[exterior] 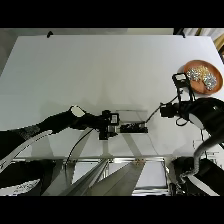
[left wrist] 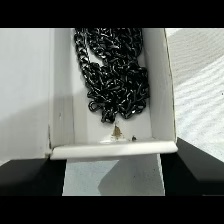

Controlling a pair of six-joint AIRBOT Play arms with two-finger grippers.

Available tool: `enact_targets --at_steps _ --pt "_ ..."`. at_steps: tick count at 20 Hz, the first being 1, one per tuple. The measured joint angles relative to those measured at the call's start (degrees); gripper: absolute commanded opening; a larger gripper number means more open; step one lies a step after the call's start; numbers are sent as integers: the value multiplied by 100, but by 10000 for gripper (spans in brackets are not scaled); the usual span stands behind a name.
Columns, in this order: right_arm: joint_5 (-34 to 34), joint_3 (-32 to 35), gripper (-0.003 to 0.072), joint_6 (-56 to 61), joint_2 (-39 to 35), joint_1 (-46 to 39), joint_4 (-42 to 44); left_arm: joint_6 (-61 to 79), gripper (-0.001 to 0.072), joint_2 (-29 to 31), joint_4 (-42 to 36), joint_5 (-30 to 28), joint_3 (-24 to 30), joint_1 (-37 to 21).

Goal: Fold the box and place the chain.

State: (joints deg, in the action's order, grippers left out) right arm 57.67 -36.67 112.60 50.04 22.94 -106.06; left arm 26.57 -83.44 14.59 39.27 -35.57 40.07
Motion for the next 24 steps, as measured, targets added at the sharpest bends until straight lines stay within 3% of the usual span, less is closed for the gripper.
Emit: enact_targets --at_steps 8,21,22,24 --pt "-1563 -66 300 -632 1580 -619 396 0 255 0 0 0 0 0" --pt "-1908 -92 289 -772 2114 -1040 549 0 255 0 0 0 0 0" --pt "-1941 -92 260 -796 2164 -1047 632 0 255 0 0 0 0 0" --pt "-1965 -98 93 -879 2258 -1054 726 0 255 0 0 2 0 0"
